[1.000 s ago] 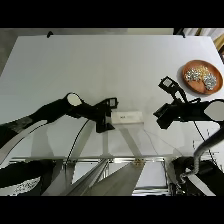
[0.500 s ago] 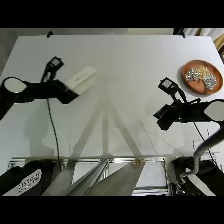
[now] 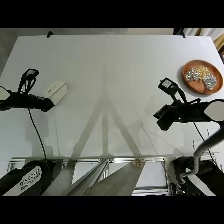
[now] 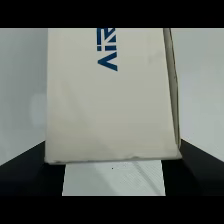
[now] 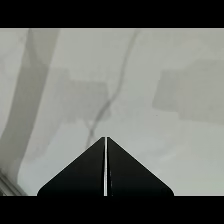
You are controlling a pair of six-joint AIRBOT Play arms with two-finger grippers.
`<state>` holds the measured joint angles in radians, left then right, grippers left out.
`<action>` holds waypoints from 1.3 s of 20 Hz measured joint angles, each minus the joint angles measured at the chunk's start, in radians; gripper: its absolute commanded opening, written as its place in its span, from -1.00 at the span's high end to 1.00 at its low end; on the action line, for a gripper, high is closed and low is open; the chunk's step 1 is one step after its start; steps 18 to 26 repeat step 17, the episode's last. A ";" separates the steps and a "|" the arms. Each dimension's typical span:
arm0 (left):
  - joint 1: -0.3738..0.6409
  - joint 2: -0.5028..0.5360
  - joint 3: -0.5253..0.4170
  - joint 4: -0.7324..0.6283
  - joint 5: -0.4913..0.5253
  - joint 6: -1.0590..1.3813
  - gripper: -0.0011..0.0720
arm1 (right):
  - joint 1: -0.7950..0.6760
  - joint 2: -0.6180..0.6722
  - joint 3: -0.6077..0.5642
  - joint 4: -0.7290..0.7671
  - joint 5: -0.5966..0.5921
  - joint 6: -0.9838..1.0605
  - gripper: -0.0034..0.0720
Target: Fold the box and place the chain.
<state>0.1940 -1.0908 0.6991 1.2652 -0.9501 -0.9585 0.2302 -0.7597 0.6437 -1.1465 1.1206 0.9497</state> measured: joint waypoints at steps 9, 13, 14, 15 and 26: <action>0.012 -0.008 -0.010 0.052 -0.174 -0.048 -0.97 | 0.000 0.000 0.000 0.000 0.001 0.000 0.87; 0.012 0.010 -0.010 0.057 -0.198 -0.055 -0.97 | 0.000 0.000 0.000 0.000 0.001 0.000 0.87; 0.012 0.015 -0.010 0.058 -0.196 -0.055 -0.97 | 0.000 0.000 0.000 0.000 0.001 0.000 0.87; 0.012 0.021 -0.010 0.059 -0.193 -0.055 -0.97 | 0.000 0.000 0.000 0.000 0.001 0.000 0.87; 0.012 0.027 -0.010 0.059 -0.179 -0.055 -0.97 | 0.000 0.000 0.000 0.000 0.000 0.000 0.87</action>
